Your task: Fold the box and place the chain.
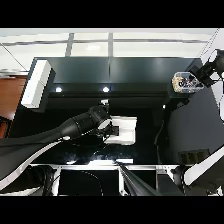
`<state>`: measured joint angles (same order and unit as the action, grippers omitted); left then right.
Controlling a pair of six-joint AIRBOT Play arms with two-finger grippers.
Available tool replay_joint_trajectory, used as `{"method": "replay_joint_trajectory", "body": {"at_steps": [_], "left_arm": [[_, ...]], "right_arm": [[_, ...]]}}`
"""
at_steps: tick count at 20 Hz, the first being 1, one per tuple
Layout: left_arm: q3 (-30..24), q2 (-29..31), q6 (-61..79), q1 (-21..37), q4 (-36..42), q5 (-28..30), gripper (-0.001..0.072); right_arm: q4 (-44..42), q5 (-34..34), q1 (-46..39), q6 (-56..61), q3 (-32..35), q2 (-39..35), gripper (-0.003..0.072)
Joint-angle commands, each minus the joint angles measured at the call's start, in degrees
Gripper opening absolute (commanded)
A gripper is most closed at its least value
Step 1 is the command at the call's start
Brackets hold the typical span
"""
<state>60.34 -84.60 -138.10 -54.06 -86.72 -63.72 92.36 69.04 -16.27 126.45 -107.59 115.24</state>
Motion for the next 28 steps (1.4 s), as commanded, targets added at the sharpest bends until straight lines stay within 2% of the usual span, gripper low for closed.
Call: {"method": "replay_joint_trajectory", "body": {"at_steps": [1,2,3,9,14,21,28], "left_arm": [[-0.02,-0.02,0.04,0.04,-0.02,0.0,0.0031],[-0.02,-0.02,0.04,0.04,-0.02,-0.02,0.0031],[-0.02,-0.02,0.04,0.04,-0.02,-0.02,0.0031],[-0.02,-0.02,0.04,0.15,0.02,0.02,0.0031],[-0.02,-0.02,0.04,0.24,0.07,0.02,0.0031],[-0.02,-0.02,0.04,0.24,0.22,0.0,0.0032],[-0.02,-0.02,0.04,0.24,0.22,-0.04,0.0031]], "right_arm": [[-0.85,3.54,-0.04,-6.47,-0.26,0.07,0.0151],[-0.85,4.2,-0.04,-8.92,-0.35,-0.24,0.0019],[-0.85,4.28,-0.04,-10.54,-0.37,-0.9,0.0014],[0.39,2.12,-0.02,-21.35,-0.35,-10.95,0.0013],[-7.76,3.04,-0.02,-33.31,-0.35,-20.22,0.0013],[-17.68,-2.71,-0.15,-38.12,-0.35,-36.61,0.0011],[-32.98,0.72,-0.13,-42.82,-0.13,-48.5,0.001]]}}
